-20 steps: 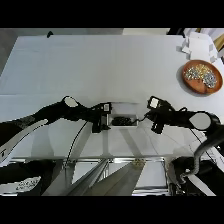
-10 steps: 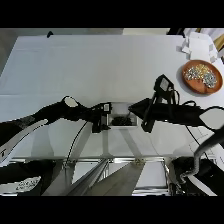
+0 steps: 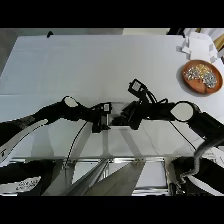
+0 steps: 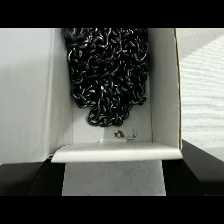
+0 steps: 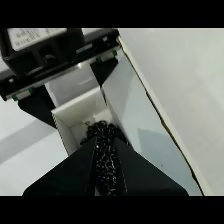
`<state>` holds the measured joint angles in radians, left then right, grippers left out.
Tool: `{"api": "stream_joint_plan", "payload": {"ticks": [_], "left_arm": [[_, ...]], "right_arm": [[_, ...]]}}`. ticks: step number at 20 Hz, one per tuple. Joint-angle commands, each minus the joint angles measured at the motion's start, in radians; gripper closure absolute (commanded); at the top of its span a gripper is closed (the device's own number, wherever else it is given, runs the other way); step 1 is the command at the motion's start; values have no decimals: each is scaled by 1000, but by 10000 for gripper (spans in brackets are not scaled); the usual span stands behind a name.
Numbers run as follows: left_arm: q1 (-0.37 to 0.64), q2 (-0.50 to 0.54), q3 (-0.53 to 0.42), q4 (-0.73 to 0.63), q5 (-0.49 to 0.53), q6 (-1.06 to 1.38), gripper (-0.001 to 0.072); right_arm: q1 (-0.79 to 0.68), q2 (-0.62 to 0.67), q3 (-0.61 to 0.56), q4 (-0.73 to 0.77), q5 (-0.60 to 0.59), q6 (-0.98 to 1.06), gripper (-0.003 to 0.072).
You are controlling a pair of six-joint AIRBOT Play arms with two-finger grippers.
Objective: Fold the box and place the chain.
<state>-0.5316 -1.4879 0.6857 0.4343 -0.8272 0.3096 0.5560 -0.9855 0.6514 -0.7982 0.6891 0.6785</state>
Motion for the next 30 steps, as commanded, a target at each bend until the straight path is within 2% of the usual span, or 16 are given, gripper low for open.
{"api": "stream_joint_plan", "payload": {"ticks": [1, 2, 5, 8, 9, 14, 20, 24, 27, 30], "left_arm": [[0, 0, 0, 0, 0, 0, 566], [0, 1, 0, 0, 0, 0, 566], [0, 1, 0, 0, 1, 0, 566], [0, 1, 0, 0, 0, 0, 566], [0, 1, 0, 0, 0, 0, 566], [0, 1, 0, 0, 0, 0, 566], [0, 1, 0, 0, 0, 0, 566], [0, 1, 0, 0, 0, 0, 566], [0, 0, 0, 0, 0, 0, 566], [0, 0, 0, 0, 0, 0, 566]], "right_arm": [[5, -36, 23, -33, 48, 32, 545], [3, -36, 64, -41, 102, 31, 501], [-33, -36, 252, -102, 286, 31, 503], [-123, -43, 415, -162, 396, 31, 652], [-150, -50, 436, -171, 395, 31, 651], [-248, -189, 443, -171, 389, 32, 653], [-217, -400, 443, -166, 374, 31, 669], [-187, -412, 443, -153, 385, 18, 669], [-156, -410, 442, -121, 451, -72, 669], [-107, -366, 402, -117, 451, -158, 668]]}}
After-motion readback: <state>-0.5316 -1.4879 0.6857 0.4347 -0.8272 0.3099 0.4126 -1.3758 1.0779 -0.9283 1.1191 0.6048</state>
